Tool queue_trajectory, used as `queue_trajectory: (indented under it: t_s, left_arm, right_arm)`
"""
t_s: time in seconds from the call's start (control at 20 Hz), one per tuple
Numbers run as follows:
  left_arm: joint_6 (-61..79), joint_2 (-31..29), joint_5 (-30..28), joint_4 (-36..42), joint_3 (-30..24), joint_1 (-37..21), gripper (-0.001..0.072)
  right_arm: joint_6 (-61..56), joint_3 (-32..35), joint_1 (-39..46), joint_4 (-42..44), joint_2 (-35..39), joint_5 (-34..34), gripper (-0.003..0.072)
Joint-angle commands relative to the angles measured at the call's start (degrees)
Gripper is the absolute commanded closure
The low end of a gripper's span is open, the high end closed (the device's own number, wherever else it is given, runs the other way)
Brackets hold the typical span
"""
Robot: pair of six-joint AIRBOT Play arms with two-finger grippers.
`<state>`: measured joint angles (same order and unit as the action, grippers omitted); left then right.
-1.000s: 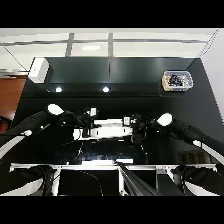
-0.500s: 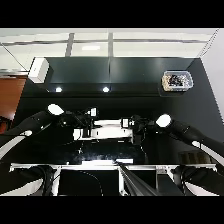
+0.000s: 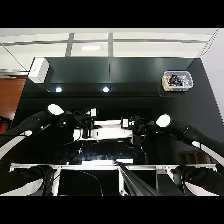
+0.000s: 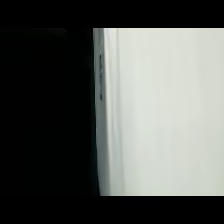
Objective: Fold the box and place the chain.
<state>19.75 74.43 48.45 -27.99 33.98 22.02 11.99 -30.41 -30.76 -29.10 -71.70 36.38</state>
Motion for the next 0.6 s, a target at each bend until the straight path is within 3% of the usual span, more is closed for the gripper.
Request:
queue_trajectory:
  t_s: [0.0,0.25,0.3,0.55]
  left_arm:
    - [0.00,0.04,0.37,-0.02,0.02,0.02,0.0684]
    - [0.00,0.04,-0.02,-0.02,0.02,0.02,0.0684]
    - [0.00,0.04,-0.02,-0.02,0.02,0.02,0.0683]
    - [-0.46,0.00,-1.29,0.00,0.17,-0.09,0.0672]
  right_arm:
    - [-0.07,-0.07,-0.07,0.07,-0.02,0.07,0.0006]
    - [-0.04,-0.07,-0.07,0.07,-0.02,0.09,0.0027]
    - [-0.04,-0.07,-0.07,0.07,-0.02,0.09,0.0199]
    - [-0.26,-0.07,-0.07,0.09,-0.02,0.04,0.0199]
